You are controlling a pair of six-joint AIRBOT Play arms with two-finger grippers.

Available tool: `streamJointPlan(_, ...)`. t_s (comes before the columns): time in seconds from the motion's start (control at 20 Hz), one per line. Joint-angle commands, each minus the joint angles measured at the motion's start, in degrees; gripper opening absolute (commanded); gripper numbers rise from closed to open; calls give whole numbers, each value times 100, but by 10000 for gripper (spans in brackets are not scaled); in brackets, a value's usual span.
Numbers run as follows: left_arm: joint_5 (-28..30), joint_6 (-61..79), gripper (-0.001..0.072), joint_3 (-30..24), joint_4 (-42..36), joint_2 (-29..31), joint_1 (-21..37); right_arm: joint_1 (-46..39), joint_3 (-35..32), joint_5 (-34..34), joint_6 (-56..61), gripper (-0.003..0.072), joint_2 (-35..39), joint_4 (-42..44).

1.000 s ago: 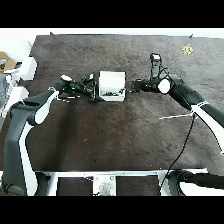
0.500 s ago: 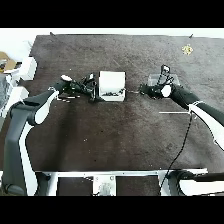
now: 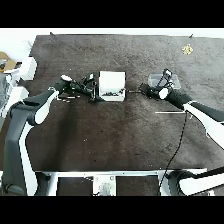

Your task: Fold the box and place the chain.

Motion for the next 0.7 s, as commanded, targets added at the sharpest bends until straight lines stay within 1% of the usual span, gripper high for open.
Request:
streamJointPlan(0.0, 0, 2, 287, 2, 0, 0, 2, 107, 2, -664, -4, 21, 114, 254)
streamJointPlan(0.05, -2, 2, 287, 2, 0, 0, 2, 232, 4, -767, -68, 6, 422, 225)
streamJointPlan(0.2, 0, 2, 287, 2, 0, 0, 2, 726, 7, -999, -63, 5, 1598, -271)
streamJointPlan(0.3, 0, 2, 287, 2, 0, 0, 2, 1119, 9, -1300, -63, 6, 2332, -697)
streamJointPlan(0.35, 2, 2, 287, 2, 0, 2, 2, 1294, 11, -1521, -63, 5, 2583, -852)
streamJointPlan(0.45, 0, 2, 287, 4, 0, 0, 2, 1585, 31, -1880, -63, 5, 2837, -997)
streamJointPlan(0.55, 0, 2, 287, 2, 0, 2, 2, 1805, 90, -2035, -63, 5, 2826, -997)
streamJointPlan(0.65, 0, 2, 287, 2, 0, 0, 2, 1985, 92, -2337, -66, 5, 2745, -1023)
